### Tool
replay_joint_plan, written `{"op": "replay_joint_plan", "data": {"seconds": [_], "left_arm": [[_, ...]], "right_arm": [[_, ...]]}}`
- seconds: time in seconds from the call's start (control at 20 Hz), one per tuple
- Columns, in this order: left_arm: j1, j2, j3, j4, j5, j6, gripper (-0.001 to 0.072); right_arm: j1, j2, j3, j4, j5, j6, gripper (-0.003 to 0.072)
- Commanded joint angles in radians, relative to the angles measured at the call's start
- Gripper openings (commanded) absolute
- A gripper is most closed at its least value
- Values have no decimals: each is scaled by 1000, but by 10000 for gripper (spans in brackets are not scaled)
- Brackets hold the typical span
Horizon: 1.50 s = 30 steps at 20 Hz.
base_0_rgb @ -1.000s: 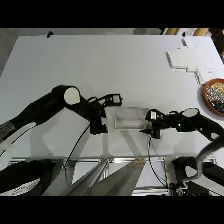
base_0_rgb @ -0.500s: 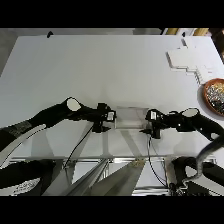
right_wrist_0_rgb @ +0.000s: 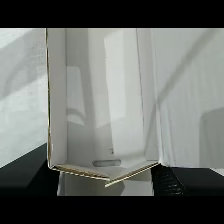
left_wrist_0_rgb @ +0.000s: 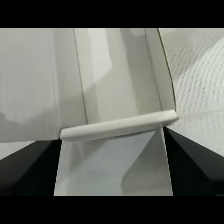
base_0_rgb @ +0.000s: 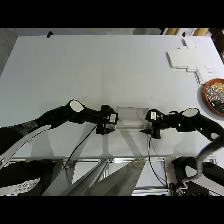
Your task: Fold the box and place the chain.
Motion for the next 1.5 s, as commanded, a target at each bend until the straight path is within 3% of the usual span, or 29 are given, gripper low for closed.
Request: {"op": "replay_joint_plan", "data": {"seconds": [0.0, 0.5, 1.45], "left_arm": [[-13, -3, -2, -26, -10, -37, 701], [-19, -32, -2, -26, -40, -86, 702], [-46, -59, -2, -137, 7, -41, 690]], "right_arm": [[0, 0, 0, 1, -1, 2, 410], [0, 0, 0, 1, 0, 2, 410], [0, 1, 0, 0, 0, 2, 410]]}}
